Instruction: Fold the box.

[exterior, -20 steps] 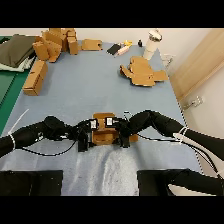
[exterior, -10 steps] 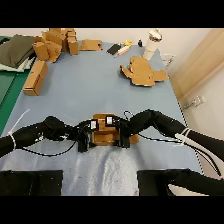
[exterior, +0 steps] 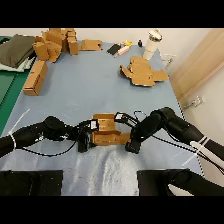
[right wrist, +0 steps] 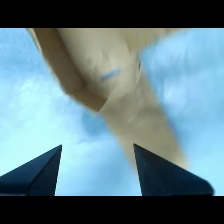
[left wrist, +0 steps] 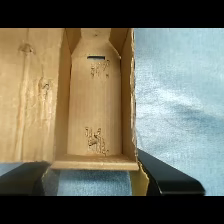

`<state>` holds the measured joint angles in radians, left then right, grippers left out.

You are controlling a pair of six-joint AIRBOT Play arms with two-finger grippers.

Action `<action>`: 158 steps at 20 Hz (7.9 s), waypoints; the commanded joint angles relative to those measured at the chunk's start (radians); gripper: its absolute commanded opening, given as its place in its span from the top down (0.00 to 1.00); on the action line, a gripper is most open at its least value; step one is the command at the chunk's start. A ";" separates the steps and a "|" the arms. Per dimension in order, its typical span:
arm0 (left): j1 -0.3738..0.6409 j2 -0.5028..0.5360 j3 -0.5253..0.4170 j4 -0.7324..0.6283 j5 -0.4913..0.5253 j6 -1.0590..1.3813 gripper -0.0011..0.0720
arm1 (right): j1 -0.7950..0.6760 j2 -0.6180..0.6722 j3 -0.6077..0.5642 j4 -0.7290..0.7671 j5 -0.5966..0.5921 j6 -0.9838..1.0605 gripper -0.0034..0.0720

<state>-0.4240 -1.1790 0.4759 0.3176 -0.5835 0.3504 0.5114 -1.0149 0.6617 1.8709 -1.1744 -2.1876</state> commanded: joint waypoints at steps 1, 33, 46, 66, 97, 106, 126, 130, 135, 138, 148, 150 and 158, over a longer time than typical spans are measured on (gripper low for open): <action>0.001 0.000 0.001 0.000 0.000 0.000 0.53 | 0.000 0.026 -0.020 0.167 -0.077 0.381 0.01; 0.001 0.000 0.001 0.000 0.000 0.000 0.53 | -0.092 -0.382 0.255 0.374 0.146 0.352 0.95; 0.001 0.000 0.000 0.000 0.000 0.000 0.53 | -0.090 0.065 0.240 0.200 -0.159 0.318 0.94; 0.001 0.000 0.000 0.000 0.000 0.000 0.53 | -0.092 0.066 -0.100 0.159 0.328 -0.581 0.35; 0.000 0.000 0.001 0.000 -0.001 0.000 0.53 | 0.127 -0.032 -0.100 0.201 0.456 -0.686 0.29; 0.000 0.000 0.000 0.000 -0.001 0.000 0.53 | 0.123 -0.004 -0.100 0.050 0.449 -0.505 0.29; 0.000 0.000 0.000 0.000 -0.002 0.000 0.53 | -0.400 0.037 -0.105 0.057 0.126 0.421 0.95; 0.000 0.000 0.001 0.000 -0.001 0.000 0.53 | -0.400 -0.022 -0.106 0.102 0.117 0.355 0.95; 0.001 0.000 0.000 0.000 -0.001 0.000 0.53 | -0.400 -0.011 -0.106 0.128 0.074 0.315 0.95; 0.001 0.000 0.001 0.000 -0.001 0.000 0.53 | -0.400 0.020 -0.106 0.130 0.048 0.309 0.95; 0.000 0.000 0.000 0.000 -0.001 0.000 0.53 | -0.399 -0.050 -0.106 0.297 0.068 0.217 0.95; 0.000 0.000 0.001 0.000 -0.001 0.000 0.53 | -0.397 -0.080 -0.106 0.358 0.077 0.185 0.95; 0.000 0.000 0.000 0.000 -0.001 0.000 0.53 | -0.250 -0.092 -0.071 0.455 0.154 0.177 0.95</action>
<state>-0.4244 -1.1790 0.4759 0.3172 -0.5842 0.3500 0.2089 -1.1126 0.5686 2.2902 -1.0451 -2.0094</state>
